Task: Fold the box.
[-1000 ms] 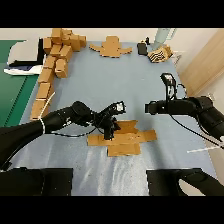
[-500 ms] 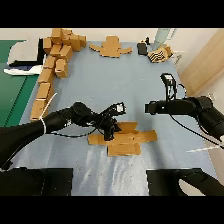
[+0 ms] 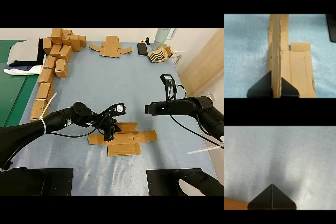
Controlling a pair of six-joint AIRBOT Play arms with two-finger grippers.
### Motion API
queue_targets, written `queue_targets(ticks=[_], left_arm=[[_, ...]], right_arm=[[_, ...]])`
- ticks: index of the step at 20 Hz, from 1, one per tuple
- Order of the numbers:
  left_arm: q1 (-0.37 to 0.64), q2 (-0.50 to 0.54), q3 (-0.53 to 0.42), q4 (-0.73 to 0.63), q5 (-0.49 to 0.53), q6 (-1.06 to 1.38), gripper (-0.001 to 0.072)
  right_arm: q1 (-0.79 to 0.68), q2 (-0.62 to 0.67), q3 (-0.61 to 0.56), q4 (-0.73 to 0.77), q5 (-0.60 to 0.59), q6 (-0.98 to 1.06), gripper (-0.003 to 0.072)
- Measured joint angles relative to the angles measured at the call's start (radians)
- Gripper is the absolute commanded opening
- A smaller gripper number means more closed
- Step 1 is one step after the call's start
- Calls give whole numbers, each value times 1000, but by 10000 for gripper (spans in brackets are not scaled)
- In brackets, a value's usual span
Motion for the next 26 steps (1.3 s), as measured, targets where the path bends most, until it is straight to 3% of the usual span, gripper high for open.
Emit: queue_targets(ticks=[5,9,10,11,12,17,26], left_arm=[[0,0,0,0,-1,0,12],[-1,0,0,1,-2,-2,12],[-2,0,0,1,-3,-2,12],[-2,0,0,1,-2,-2,12],[-2,0,0,1,-2,-2,12],[-2,0,0,1,-2,-2,12],[-2,0,0,1,-1,-2,12]], right_arm=[[90,127,-11,-7,-320,122,4],[389,315,-130,37,-407,139,5],[487,364,-179,3,-393,146,60],[579,404,-230,-42,-367,151,311],[656,432,-277,-92,-342,151,499],[874,429,-403,-307,-200,89,511],[930,227,-430,-497,19,60,507]])
